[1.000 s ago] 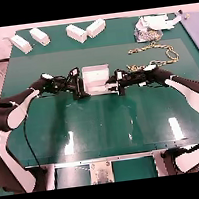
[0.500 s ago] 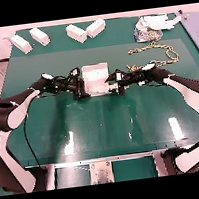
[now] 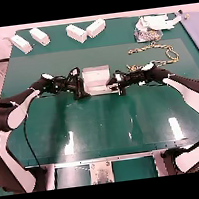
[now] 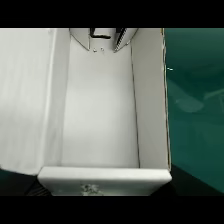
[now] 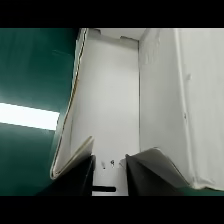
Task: Fold the box and place the chain.
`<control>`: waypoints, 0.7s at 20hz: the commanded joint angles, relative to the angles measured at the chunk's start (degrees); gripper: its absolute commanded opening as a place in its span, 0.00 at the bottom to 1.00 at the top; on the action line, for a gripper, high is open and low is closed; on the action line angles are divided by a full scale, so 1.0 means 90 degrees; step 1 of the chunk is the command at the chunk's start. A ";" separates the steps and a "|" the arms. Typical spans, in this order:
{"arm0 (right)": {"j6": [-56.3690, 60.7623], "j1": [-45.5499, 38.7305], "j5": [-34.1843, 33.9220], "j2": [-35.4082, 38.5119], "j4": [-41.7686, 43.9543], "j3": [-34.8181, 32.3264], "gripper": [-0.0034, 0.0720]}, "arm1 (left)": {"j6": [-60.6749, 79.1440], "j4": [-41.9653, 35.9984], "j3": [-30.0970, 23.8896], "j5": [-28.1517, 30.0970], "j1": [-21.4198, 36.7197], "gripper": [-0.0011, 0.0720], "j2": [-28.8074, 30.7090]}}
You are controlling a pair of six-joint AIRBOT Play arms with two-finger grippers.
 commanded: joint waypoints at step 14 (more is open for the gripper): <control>0.2591 -0.0639 0.0206 0.0889 -0.1392 0.0362 0.08 | 0.0012 0.0012 0.0005 -0.0019 0.0005 0.74 0.0005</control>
